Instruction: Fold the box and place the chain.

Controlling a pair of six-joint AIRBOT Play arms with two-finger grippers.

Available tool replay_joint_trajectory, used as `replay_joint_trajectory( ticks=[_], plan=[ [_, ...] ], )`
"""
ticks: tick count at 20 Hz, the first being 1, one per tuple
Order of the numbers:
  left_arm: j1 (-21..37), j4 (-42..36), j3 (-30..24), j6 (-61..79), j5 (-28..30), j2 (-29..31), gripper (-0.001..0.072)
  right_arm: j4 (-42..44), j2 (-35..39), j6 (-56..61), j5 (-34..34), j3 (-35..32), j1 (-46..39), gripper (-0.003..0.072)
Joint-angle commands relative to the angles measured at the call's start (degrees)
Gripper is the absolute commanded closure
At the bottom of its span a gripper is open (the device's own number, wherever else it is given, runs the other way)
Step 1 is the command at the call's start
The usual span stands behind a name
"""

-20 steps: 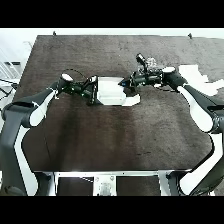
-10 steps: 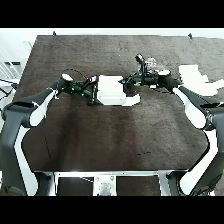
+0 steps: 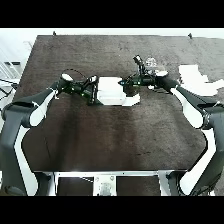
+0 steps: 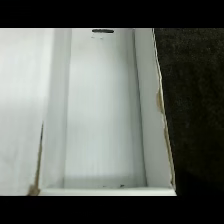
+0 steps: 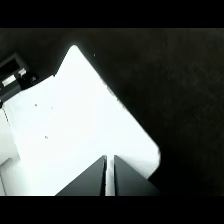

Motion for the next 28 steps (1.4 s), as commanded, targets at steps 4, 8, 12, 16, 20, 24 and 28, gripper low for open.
replay_joint_trajectory(
  ticks=[4, 8, 12, 16, 20, 24, 28],
  plan=[
    [0.1, 0.0, 0.0, 0.0, 0.0, 0.0, 0.0412, -8.0, 10.0, -0.1, 6.7, 1.3, -1.2, 0.0598],
    [0.1, 0.0, 0.0, 0.0, 0.0, 0.0, 0.0412, -21.5, 17.6, -0.1, 10.9, -1.8, -2.5, 0.0118],
    [0.1, 0.0, 0.0, 0.0, 0.0, 0.0, 0.0412, -30.8, 18.0, -6.6, 11.4, -6.1, -2.3, 0.0092],
    [0.1, 0.0, 0.0, 0.0, 0.0, 0.0, 0.0412, -30.7, 18.0, -13.7, 6.3, -11.9, -1.4, 0.0092],
    [0.1, 0.0, 0.0, 0.0, 0.0, 0.0, 0.0412, -30.4, 16.4, -15.6, 3.7, -12.9, -0.3, 0.0092],
    [0.1, 0.0, 0.0, 0.0, 0.0, 0.0, 0.0412, -30.2, 14.3, -15.6, 3.3, -12.9, 1.5, 0.0092],
    [0.1, 0.0, 0.0, 0.0, 0.0, 0.0, 0.0412, -30.3, 13.0, -15.6, 0.5, -12.9, 3.0, 0.0129]
  ],
)
